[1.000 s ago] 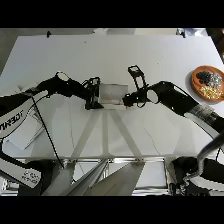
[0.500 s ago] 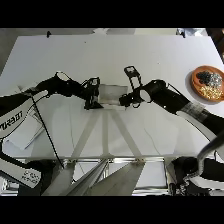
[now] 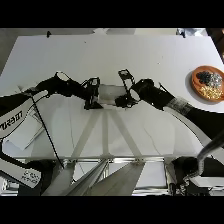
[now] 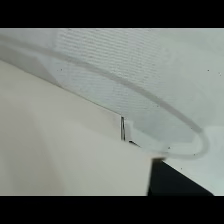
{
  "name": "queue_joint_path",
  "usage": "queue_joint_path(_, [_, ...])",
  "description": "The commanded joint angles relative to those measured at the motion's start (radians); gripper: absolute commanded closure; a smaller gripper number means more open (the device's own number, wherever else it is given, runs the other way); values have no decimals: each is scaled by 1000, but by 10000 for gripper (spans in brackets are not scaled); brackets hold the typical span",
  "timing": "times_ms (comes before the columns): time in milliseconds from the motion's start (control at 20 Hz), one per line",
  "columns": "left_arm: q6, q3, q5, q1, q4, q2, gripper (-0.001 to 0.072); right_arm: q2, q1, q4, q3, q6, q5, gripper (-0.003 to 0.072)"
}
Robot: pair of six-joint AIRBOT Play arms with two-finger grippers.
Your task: Fold the box and place the chain.
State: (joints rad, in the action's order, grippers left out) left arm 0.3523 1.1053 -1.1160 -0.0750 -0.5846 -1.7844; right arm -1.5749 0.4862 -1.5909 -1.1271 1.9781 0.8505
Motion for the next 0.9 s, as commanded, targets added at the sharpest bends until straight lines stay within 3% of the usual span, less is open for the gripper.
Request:
queue_joint_path(0, [2, 0, 2, 0, 0, 0, 374, -8, 3, -6, -25, 153, 26, 384])
queue_joint_path(150, [2, 0, 2, 0, 0, 0, 374, -8, 3, -6, -40, 226, 68, 382])
queue_joint_path(600, [2, 0, 2, 0, 0, 0, 374, -64, 18, -13, -53, 308, 22, 399])
queue_joint_path(700, [2, 0, 2, 0, 0, 0, 374, -72, 18, -18, -71, 307, 27, 655])
queue_joint_path(850, [2, 0, 2, 0, 0, 0, 374, -72, 18, -42, -86, 326, 40, 676])
